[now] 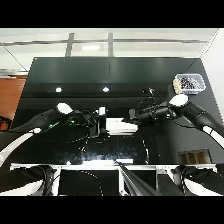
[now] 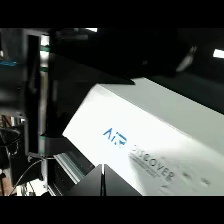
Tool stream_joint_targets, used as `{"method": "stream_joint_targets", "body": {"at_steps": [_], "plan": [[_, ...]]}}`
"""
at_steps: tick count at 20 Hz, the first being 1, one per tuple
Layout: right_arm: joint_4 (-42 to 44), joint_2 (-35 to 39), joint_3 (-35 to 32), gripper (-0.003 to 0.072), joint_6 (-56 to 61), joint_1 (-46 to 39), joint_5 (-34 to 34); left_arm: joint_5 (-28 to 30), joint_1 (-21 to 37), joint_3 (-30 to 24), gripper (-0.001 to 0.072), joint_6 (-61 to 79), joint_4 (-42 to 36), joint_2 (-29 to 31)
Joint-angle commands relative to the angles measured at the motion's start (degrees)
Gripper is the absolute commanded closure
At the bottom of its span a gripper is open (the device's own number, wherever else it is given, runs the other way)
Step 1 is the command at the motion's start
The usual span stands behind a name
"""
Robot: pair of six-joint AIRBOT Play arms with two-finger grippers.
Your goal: Fold the box and place the chain.
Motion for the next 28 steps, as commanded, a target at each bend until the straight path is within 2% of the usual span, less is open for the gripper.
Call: {"method": "stream_joint_targets", "body": {"at_steps": [1, 18, 23, 28], "plan": [[-1.92, -1.53, -0.52, 0.0674, 1.49, 0.04, 0.04, 0.11, -0.02, 0.04, 0.0241, 0.0, -0.02, 0.0], [-5.09, -4.04, -1.86, 0.0674, -0.11, 2.08, -1.88, 0.11, -0.02, 0.04, 0.0241, 0.0, -0.02, 0.0], [-5.57, -1.97, -0.17, 0.0674, -0.22, -1.09, 4.72, -0.04, -0.02, 0.04, 0.0241, 0.0, -0.02, 0.0], [-5.55, 7.04, 2.23, 0.0675, -0.2, -7.45, 10.86, -0.13, 0.02, 0.04, 0.0241, -0.02, -0.04, 0.0]]}}
